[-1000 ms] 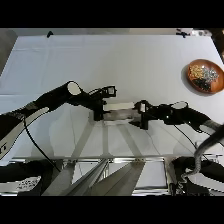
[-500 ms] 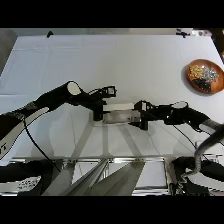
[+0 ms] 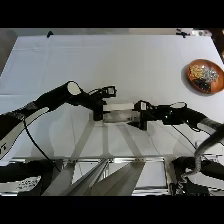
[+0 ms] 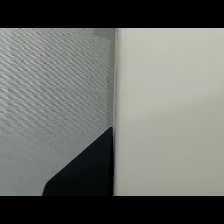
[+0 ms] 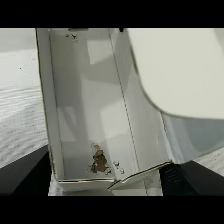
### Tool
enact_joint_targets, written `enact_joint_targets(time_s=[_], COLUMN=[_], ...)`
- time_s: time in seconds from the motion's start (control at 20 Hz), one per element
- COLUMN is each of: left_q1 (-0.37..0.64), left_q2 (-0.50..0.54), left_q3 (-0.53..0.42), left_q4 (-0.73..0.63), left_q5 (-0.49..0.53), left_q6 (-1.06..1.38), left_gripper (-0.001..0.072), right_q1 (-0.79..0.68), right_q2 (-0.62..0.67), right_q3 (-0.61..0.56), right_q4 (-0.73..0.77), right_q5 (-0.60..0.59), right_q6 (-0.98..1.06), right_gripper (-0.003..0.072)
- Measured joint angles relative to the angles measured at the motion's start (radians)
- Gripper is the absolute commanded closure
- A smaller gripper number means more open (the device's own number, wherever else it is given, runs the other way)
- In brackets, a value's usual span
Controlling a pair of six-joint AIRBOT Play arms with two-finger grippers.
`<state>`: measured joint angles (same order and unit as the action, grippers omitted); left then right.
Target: Fold the box and place the chain.
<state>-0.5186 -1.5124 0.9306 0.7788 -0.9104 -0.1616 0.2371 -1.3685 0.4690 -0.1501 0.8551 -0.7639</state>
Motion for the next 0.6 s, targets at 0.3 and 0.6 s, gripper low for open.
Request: enact_joint_targets(time_s=[0.3,0.6], left_q1=[0.0,0.0], left_q2=[0.0,0.0], left_q3=[0.0,0.0], left_q4=[0.0,0.0], left_q5=[-0.003,-0.003], left_q6=[0.001,0.001], left_gripper=[0.0694,0.0694], right_q1=[0.033,0.048], right_q2=[0.0,0.001], right_q3=[-0.001,-0.001], right_q4=[-0.002,-0.006], right_q5=[-0.035,-0.055], right_q6=[-0.004,-0.008], right_gripper=[0.0127,0.0159])
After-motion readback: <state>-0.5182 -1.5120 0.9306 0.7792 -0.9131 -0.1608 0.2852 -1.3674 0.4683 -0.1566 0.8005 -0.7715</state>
